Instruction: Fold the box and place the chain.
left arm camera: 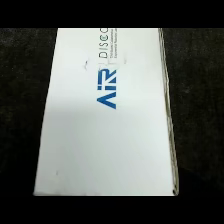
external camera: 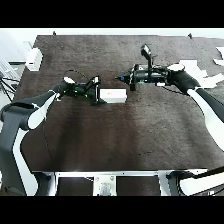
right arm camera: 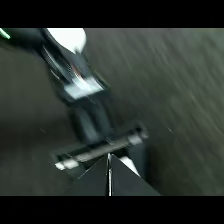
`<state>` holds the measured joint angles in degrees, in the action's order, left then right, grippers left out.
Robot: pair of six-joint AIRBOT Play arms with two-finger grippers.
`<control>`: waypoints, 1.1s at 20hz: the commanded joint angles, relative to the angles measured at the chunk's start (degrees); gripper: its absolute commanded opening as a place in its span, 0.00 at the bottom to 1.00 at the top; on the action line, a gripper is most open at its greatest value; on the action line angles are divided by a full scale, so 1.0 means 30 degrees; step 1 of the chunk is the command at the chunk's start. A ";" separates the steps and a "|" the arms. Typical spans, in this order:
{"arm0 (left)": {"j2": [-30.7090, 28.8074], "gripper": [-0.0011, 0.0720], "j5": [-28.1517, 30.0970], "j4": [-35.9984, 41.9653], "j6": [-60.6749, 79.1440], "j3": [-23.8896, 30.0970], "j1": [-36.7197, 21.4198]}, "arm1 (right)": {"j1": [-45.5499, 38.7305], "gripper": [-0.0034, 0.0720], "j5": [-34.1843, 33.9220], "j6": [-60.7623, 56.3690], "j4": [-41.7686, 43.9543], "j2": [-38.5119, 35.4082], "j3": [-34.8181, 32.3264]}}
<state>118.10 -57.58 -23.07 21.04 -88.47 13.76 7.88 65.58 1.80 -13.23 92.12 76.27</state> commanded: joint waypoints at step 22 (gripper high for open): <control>-0.2368 0.04 0.0233 0.0415 -0.2776 -0.0138 -0.1107 | -0.2310 0.05 -0.0197 -0.1610 0.0765 -0.4510 -0.6805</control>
<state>114.61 -57.63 -22.17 17.21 -88.79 12.27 2.17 65.17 -1.65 -10.92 78.63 56.05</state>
